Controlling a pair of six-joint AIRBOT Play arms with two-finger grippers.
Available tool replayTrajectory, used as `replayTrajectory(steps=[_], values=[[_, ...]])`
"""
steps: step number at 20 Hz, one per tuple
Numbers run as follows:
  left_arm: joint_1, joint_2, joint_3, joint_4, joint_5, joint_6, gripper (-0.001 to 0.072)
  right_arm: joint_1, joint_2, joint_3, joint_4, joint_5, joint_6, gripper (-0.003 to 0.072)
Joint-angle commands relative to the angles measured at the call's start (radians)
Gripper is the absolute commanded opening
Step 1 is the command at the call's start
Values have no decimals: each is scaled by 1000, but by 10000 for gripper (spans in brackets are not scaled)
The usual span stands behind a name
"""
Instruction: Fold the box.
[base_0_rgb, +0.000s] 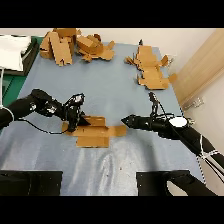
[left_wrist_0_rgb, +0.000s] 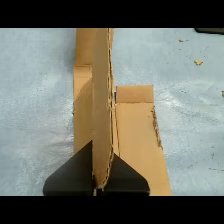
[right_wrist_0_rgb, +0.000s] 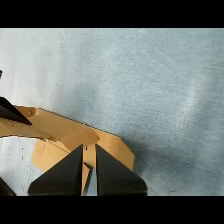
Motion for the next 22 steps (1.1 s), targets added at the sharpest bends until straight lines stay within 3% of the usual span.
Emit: replayTrajectory(steps=[1,10,17,22], values=[[-14,-33,14,11,-2,-6,16,1,0,1,-1,0,-1,118],[-2,-35,27,17,112,-6,16,1,0,1,-28,-7,-1,118],[-2,-35,27,10,129,-8,16,1,0,1,-45,-14,-1,118],[-3,-35,27,9,129,-8,16,1,-6,1,45,-56,49,194]])
